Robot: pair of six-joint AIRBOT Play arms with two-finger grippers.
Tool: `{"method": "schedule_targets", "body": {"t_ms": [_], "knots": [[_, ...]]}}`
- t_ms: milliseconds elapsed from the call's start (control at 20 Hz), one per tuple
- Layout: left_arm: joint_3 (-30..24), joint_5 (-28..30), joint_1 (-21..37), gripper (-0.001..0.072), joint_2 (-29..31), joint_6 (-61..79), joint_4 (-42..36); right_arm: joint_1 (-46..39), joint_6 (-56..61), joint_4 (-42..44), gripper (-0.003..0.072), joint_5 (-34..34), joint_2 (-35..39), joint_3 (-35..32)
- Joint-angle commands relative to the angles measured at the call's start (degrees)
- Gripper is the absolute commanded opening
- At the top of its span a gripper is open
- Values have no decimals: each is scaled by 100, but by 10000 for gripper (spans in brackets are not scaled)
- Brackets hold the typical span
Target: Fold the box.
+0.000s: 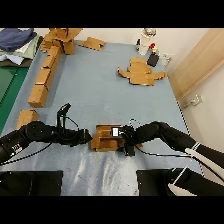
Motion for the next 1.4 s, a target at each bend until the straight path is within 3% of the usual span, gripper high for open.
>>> {"method": "schedule_targets", "body": {"t_ms": [0,350,400,650,850,1100,1350], "knots": [[4,-50,-7,354,0,26,-22,0,2,2,505,0,0,4],[201,46,-566,377,-2,-715,409,0,2,2,505,2,0,2],[225,63,-638,408,-17,-911,595,0,2,2,505,0,0,4],[568,-9,-922,410,-496,-1399,1239,0,2,2,505,0,0,2],[1141,-487,-1255,410,-1045,-1882,2068,0,2,2,505,0,0,2],[1561,-621,-1755,410,-1414,-2743,2918,0,2,2,505,0,0,4],[2131,-1320,-2050,410,-1840,-3307,3707,0,2,2,505,2,0,4]]}}
